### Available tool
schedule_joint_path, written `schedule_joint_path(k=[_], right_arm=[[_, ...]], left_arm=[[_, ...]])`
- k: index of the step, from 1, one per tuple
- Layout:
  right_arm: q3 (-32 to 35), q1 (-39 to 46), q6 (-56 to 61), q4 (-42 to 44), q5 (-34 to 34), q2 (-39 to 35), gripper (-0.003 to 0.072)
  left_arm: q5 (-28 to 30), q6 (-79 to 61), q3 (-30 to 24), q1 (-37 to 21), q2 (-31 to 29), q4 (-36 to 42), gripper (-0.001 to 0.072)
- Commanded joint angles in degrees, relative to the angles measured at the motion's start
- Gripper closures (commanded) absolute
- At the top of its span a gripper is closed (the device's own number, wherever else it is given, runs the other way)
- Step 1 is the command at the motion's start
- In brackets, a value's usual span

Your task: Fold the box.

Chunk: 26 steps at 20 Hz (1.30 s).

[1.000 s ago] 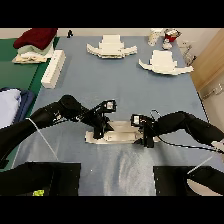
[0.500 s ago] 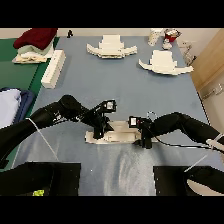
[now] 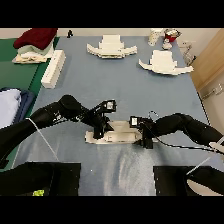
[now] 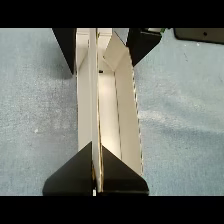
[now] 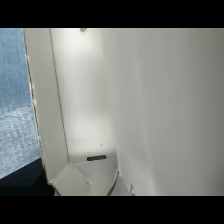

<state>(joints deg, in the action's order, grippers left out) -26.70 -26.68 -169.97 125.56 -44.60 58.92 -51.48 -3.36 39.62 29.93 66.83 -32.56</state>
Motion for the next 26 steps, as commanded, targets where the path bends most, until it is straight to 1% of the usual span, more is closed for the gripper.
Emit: schedule_joint_path(k=[1,3,4,5,6,8,9,10,17,24,25,26], right_arm=[[0.8,-0.1,0.5,-0.6,0.8,-0.2,0.0029],[0.8,-0.1,0.4,-0.3,1.1,0.0,0.0035],[0.8,-0.1,0.4,-0.3,1.1,0.1,0.0057],[0.8,-0.1,0.4,-0.3,1.0,0.1,0.0186],[0.8,-0.1,0.4,-0.1,1.1,0.1,0.02],[0.8,-0.1,0.4,-0.2,1.0,0.1,0.0195],[0.8,-0.1,0.4,-0.1,1.1,0.1,0.0117],[0.8,-0.1,0.3,-0.1,1.1,0.0,0.0021],[0.8,-0.2,-0.5,1.7,1.1,-1.3,0.0022],[0.8,-0.2,-2.1,1.8,1.6,1.5,0.0036],[0.9,-0.2,-2.1,1.7,1.6,1.6,0.0076],[0.9,-0.2,-2.1,1.7,1.6,1.8,0.02]], left_arm=[[0.0,0.0,0.0,0.0,0.0,0.0,0.0694],[0.0,0.0,0.0,0.0,0.0,0.0,0.0694],[0.0,0.0,0.0,0.0,0.0,0.0,0.0694],[0.0,0.0,0.0,0.0,0.0,0.0,0.0694],[0.0,0.0,0.0,0.0,0.0,0.0,0.0694],[0.0,0.0,0.0,0.0,0.0,0.0,0.0694],[0.0,0.0,0.0,0.0,0.0,0.0,0.0694],[0.0,0.0,0.0,0.0,0.0,0.0,0.0694],[0.0,0.0,0.0,0.0,0.0,0.0,0.0694],[0.0,0.0,0.0,0.0,0.0,0.0,0.0694],[0.0,0.0,0.0,0.0,0.0,0.0,0.0694],[0.0,0.0,0.0,0.0,0.0,0.0,0.0694]])
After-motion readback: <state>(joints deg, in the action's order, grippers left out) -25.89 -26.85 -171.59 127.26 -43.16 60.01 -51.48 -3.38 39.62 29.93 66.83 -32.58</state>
